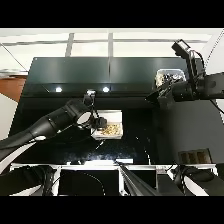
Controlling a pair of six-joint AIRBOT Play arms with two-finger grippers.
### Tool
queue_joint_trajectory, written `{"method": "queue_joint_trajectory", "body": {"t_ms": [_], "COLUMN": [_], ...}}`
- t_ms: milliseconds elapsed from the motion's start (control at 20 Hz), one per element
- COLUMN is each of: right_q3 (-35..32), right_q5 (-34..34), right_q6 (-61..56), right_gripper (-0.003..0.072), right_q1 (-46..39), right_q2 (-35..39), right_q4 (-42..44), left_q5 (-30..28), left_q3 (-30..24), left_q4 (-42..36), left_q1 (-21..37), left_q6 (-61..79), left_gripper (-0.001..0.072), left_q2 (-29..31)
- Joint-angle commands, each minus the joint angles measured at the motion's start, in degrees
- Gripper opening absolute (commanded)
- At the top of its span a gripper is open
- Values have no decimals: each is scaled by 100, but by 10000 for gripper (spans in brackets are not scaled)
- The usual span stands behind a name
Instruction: Fold the box and place the chain.
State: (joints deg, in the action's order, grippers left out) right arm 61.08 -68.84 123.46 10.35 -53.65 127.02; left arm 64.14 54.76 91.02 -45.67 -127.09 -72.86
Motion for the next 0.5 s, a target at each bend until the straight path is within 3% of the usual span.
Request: {"method": "queue_joint_trajectory", "body": {"t_ms": [0,150,250,350,450], "right_q3": [4,2,2,2,0], "right_q5": [-66,-66,-24,46,129], "right_q6": [-31,-28,-28,-31,-31], "right_gripper": [515,515,515,515,515], "right_q1": [-37,-37,-37,-37,-37], "right_q2": [4,4,2,2,-2], "right_q4": [-221,-310,-348,-369,-369], "left_q5": [824,1121,1132,1051,844], "left_q3": [107,-354,-870,-1410,-1950], "left_q4": [22,382,195,-1069,-2929], "left_q1": [11,315,1001,1987,2874], "left_q6": [1582,2594,3167,4610,6559], "left_gripper": [571,571,571,570,571], "left_q2": [549,1421,1945,2339,2520]}}
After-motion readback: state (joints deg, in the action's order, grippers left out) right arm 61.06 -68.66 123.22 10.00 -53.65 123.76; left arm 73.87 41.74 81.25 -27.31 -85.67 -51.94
